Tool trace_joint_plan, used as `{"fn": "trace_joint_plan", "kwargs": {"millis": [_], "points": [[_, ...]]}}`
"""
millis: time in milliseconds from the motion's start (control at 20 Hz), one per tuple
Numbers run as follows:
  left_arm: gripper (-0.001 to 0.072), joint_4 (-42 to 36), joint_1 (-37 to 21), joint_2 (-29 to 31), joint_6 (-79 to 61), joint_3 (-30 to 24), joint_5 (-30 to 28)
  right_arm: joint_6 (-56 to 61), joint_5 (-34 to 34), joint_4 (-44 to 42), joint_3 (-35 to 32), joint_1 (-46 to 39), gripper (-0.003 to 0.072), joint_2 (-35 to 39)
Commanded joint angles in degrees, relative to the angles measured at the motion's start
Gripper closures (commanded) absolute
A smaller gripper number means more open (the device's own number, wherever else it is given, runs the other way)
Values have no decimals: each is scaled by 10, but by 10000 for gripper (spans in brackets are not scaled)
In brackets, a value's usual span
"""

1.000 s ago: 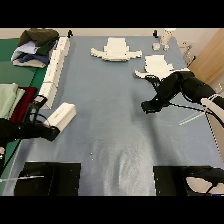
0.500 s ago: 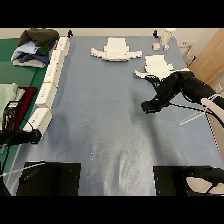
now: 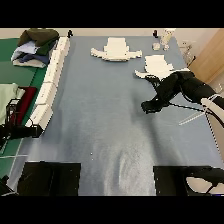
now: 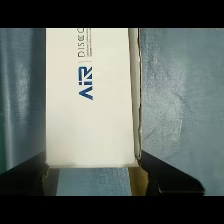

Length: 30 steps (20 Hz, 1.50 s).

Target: Fold the box.

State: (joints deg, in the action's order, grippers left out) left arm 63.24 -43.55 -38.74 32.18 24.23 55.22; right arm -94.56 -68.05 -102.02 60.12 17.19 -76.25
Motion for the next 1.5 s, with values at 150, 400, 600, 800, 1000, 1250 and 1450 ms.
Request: {"fn": "trace_joint_plan", "kwargs": {"millis": [150,400,600,800,1000,1250,1450], "points": [[269,-31,-1,-56,-56,1,-88,0,0,0,0,0,670,0],[269,-81,-1,-100,-121,3,-105,0,0,0,0,0,670,0],[269,-82,0,-124,-123,9,-136,0,0,0,0,0,670,0],[269,-82,0,-146,-122,9,-141,0,0,0,0,0,670,0],[269,-82,0,-149,-122,9,-142,0,0,0,0,0,670,0],[270,-82,0,-149,-122,9,-143,0,0,0,0,0,670,0],[269,-82,0,-149,-122,9,-143,0,0,0,0,0,670,0]]}}
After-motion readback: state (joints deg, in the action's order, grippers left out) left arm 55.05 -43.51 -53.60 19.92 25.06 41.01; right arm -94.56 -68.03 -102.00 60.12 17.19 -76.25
